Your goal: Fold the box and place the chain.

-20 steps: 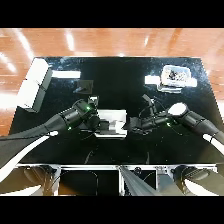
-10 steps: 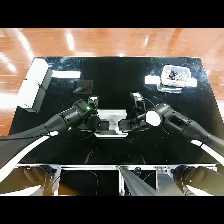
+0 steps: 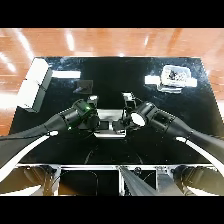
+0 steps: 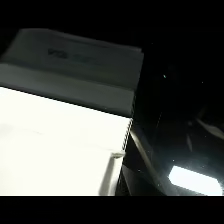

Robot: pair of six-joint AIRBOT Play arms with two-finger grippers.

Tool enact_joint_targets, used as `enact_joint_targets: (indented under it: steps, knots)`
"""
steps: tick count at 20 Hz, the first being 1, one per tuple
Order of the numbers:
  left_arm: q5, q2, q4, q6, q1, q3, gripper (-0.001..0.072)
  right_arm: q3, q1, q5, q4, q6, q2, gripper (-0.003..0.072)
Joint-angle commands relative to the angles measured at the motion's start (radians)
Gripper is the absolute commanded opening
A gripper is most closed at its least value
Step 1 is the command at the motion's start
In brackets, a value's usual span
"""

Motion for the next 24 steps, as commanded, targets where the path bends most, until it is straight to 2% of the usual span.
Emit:
enact_joint_targets:
  steps: [1, 6, 20, 21, 24]
  knots:
    - [-0.003, 0.000, -0.002, 0.000, -0.001, 0.000, 0.0019, 0.024, 0.007, 0.026, -0.016, 0.032, -0.017, 0.0258]
    - [-0.006, 0.000, 0.001, 0.000, -0.001, 0.000, 0.0019, 0.024, 0.006, 0.056, -0.019, 0.061, -0.020, 0.0258]
    - [-0.006, 0.000, 0.001, 0.000, -0.001, 0.000, 0.0019, 0.024, -0.020, 0.044, -0.013, 0.062, -0.071, 0.0255]
    - [-0.007, 0.000, 0.001, 0.000, -0.001, 0.000, 0.0019, 0.024, -0.021, 0.033, -0.013, 0.053, -0.072, 0.0176]
    - [-0.008, 0.000, 0.001, 0.000, -0.001, 0.000, 0.0019, 0.024, -0.021, 0.002, -0.012, 0.050, -0.072, 0.0175]
